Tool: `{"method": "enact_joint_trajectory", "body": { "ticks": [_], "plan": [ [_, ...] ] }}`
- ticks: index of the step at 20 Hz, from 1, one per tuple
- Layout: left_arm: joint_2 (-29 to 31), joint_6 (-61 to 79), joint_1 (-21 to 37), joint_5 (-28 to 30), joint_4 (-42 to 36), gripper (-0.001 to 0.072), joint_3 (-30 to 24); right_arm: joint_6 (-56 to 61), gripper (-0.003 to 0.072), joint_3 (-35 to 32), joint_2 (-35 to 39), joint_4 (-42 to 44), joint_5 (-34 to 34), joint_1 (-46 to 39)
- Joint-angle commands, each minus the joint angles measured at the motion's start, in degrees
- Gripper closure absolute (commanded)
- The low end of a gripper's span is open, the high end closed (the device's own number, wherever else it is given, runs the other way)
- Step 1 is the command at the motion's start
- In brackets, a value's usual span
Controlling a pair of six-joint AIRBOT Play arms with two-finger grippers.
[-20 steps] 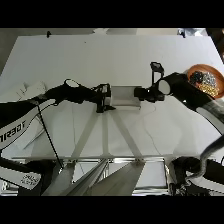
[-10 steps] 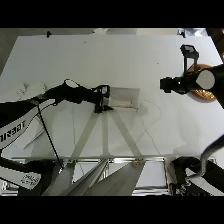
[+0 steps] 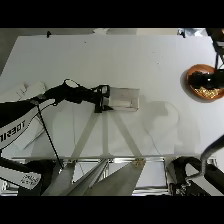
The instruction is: Fold the box and place the chain.
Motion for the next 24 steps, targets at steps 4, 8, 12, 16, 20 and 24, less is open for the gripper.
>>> {"method": "enact_joint_trajectory", "body": {
  "ticks": [4, 8, 12, 16, 20, 24],
  "plan": [
    [0.04, 0.0, 0.0, 0.0, 0.02, 0.0554, 0.04, -18.71, 0.0408, 0.0, -1.73, 21.92, 7.8, -3.85],
    [0.04, 0.0, 0.0, 0.0, 0.0, 0.0554, 0.04, -18.93, 0.0407, 0.0, -5.14, 24.52, 6.14, 9.25],
    [0.04, 0.0, 0.0, 0.02, 0.0, 0.0554, 0.04, -11.34, 0.0263, -0.02, -9.73, 22.6, -1.4, 21.24],
    [0.04, 0.0, 0.0, 0.02, 0.02, 0.0554, 0.04, -6.93, 0.0143, 0.0, -16.2, 23.56, -2.1, 27.8],
    [0.04, 0.0, 0.0, 0.02, 0.02, 0.0554, 0.04, -4.85, 0.0144, 0.0, -19.52, 26.12, -6.16, 32.04],
    [0.04, -0.02, 0.0, 0.02, 0.02, 0.0554, 0.04, 3.17, 0.0168, 0.0, -21.79, 21.94, -6.88, 32.26]
  ]
}}
